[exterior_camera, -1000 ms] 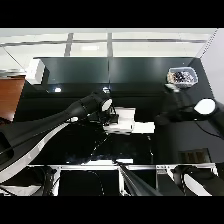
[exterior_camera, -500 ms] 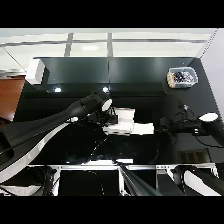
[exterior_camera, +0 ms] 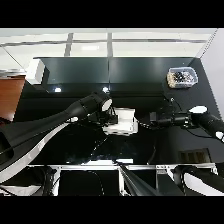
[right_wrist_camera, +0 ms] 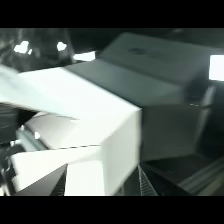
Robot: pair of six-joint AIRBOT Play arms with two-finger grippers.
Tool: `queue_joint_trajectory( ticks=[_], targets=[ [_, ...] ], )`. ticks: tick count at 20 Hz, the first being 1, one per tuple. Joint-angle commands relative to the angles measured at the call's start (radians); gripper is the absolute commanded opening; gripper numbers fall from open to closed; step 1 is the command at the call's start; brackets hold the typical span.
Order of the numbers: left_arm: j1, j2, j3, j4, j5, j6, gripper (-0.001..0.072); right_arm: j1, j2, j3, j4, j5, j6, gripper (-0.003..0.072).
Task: Fold the box and place the chain.
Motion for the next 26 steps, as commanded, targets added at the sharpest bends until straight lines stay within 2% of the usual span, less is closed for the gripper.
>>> queue_joint_trajectory(
  ticks=[1, 3, 4, 5, 12, 17, 18, 26],
  targets=[
    [0.0, 0.0, 0.001, 0.0, 0.006, 0.0, 0.003, 0.084, -0.003, 0.037, 0.008, -0.024, 0.032, 0.0471],
    [0.0, 0.0, 0.001, 0.0, 0.005, 0.0, 0.003, 0.154, -0.003, 0.058, -0.039, -0.084, 0.086, 0.0469],
    [0.0, 0.0, 0.001, 0.0, 0.005, 0.0, 0.003, 0.186, -0.003, 0.078, -0.078, -0.104, 0.13, 0.0392],
    [0.0, 0.0, 0.001, 0.0, 0.005, 0.0, 0.003, 0.211, -0.003, 0.097, -0.118, -0.115, 0.172, 0.0358],
    [0.0, 0.0, 0.001, 0.0, 0.005, 0.0, 0.003, 0.341, -0.003, 0.202, -0.348, -0.171, 0.415, 0.0356],
    [0.0, 0.0, 0.001, 0.0, 0.005, 0.0, 0.003, 0.426, -0.004, 0.26, -0.578, -0.186, 0.659, 0.0354],
    [0.0, 0.0, 0.001, 0.0, 0.005, 0.0, 0.003, 0.441, -0.007, 0.269, -0.605, -0.181, 0.689, 0.0303],
    [0.0, 0.0, 0.001, 0.001, 0.008, 0.0, 0.003, 0.557, -0.106, 0.381, -0.78, -0.096, 0.921, 0.0297]
  ],
)
